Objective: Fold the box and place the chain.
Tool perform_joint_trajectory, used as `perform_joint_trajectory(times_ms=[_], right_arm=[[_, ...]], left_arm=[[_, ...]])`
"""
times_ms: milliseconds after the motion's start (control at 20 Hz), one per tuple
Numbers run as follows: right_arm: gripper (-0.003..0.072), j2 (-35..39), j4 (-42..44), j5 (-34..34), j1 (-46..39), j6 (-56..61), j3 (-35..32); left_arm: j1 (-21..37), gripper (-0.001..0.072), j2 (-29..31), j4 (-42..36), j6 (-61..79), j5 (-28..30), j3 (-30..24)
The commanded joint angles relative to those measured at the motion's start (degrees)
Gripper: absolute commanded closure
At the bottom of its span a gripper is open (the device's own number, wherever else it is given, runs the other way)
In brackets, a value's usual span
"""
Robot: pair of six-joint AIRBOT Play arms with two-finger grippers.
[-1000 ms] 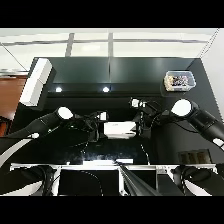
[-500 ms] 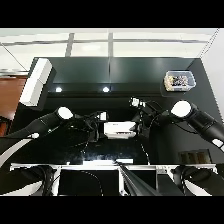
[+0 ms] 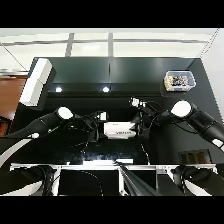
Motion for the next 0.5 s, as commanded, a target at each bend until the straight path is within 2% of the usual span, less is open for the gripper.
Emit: perform_joint_trajectory(times_ms=[0,450], right_arm=[[0.0520,0.0,1.3,1.7,0.0,0.1,0.0],[0.0519,0.0,0.8,2.5,0.0,0.1,0.0]], left_arm=[[0.0,0.0265,0.0,0.0,0.0,0.0,0.0],[0.0,0.0265,0.0,0.0,0.0,0.0,0.0]])
